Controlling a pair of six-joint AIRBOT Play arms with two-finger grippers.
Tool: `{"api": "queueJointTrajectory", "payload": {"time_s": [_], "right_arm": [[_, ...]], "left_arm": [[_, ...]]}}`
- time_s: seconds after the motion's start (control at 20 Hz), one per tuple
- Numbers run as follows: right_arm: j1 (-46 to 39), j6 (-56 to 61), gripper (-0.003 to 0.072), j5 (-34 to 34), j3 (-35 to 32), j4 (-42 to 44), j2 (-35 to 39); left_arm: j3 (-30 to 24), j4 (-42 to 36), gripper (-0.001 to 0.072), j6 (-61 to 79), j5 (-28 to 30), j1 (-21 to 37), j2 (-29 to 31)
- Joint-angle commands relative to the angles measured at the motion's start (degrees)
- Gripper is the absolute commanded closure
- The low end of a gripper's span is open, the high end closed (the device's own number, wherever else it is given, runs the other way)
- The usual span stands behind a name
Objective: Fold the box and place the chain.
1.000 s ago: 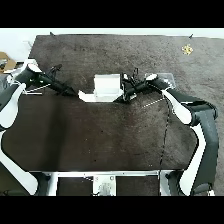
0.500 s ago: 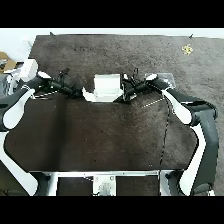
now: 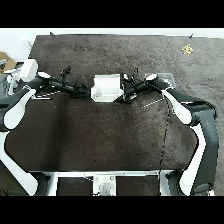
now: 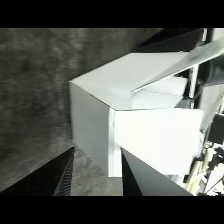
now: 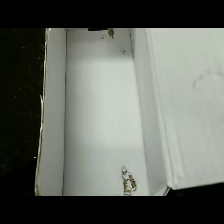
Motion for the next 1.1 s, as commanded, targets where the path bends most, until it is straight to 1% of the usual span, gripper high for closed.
{"api": "queueJointTrajectory", "payload": {"time_s": [0.0,0.15,0.25,0.45,0.75,1.05], "right_arm": [[0.04,0.0,0.0293,0.02,0.02,0.02,-0.02],[0.04,0.0,0.0293,0.02,0.02,0.02,-0.02],[0.04,0.0,0.0293,0.02,0.02,0.02,-0.02],[0.04,0.0,0.0293,0.02,0.02,0.02,-0.02],[0.04,0.0,0.0294,0.02,0.02,0.02,-0.02],[0.04,0.0,0.0293,0.02,0.02,0.02,-0.02]], "left_arm": [[0.28,-1.88,0.0382,0.09,-0.11,-1.25,0.02],[3.87,0.33,0.0382,-0.9,-0.37,-2.97,0.02],[6.58,4.13,0.0382,-5.53,-0.83,-4.28,0.02],[10.34,10.58,0.0383,-10.73,-1.86,-6.54,0.02],[13.27,18.73,0.0383,-18.71,-1.95,-9.11,0.02],[17.4,33.44,0.0383,-27.28,-1.95,-13.35,0.02]]}}
